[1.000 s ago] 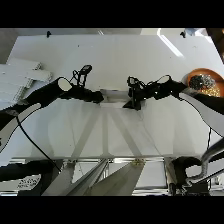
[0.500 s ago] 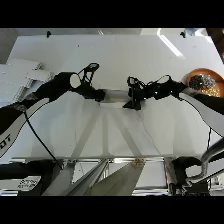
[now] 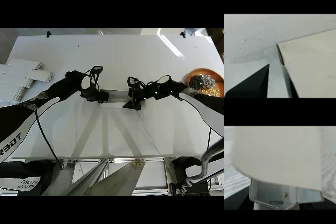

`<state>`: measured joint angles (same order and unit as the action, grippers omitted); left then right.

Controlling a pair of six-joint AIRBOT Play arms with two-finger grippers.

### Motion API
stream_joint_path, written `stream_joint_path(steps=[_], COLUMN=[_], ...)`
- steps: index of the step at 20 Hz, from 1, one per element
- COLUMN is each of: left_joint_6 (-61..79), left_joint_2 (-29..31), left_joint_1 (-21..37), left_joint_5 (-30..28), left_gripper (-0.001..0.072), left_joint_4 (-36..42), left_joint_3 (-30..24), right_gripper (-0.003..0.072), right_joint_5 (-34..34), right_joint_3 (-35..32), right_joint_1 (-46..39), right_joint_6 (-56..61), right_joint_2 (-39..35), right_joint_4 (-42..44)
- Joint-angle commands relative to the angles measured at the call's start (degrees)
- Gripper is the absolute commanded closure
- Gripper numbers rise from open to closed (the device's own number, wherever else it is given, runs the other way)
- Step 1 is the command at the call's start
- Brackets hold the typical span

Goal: Fold the box and place the chain.

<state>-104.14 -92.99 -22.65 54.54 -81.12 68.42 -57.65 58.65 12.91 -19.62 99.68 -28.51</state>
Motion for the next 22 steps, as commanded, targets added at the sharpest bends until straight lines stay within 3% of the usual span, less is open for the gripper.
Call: stream_joint_path(steps=[1, 9, 13, 20, 21, 22], left_joint_6=[-6.4, -10.8, -10.7, -9.2, -9.2, -9.1], left_joint_2=[-0.2, -0.2, -0.3, -1.5, -1.4, -1.3], left_joint_1=[-0.3, -0.3, -0.4, -1.7, -1.7, -1.7], left_joint_5=[3.0, 3.6, 3.1, 2.2, 1.4, 1.2], left_gripper=[0.0411, 0.0519, 0.0702, 0.07, 0.0682, 0.059], left_joint_4=[-2.5, -3.2, -1.7, -0.3, -0.3, -0.1], left_joint_3=[0.3, 0.3, 0.3, 0.3, 0.3, 0.3], right_gripper=[0.0333, 0.0333, 0.0333, 0.0333, 0.0333, 0.0333], right_joint_5=[0.0, 0.0, 0.0, 0.0, 0.0, 0.0], right_joint_3=[0.0, 0.0, 0.0, 0.0, 0.0, 0.0], right_joint_1=[0.0, 0.0, 0.0, 0.0, 0.0, 0.0], right_joint_6=[0.0, 0.0, 0.0, 0.0, 0.0, 0.0], right_joint_2=[0.0, 0.0, 0.0, 0.0, 0.0, 0.0], right_joint_4=[0.0, 0.0, 0.0, 0.0, 0.0, 0.0])
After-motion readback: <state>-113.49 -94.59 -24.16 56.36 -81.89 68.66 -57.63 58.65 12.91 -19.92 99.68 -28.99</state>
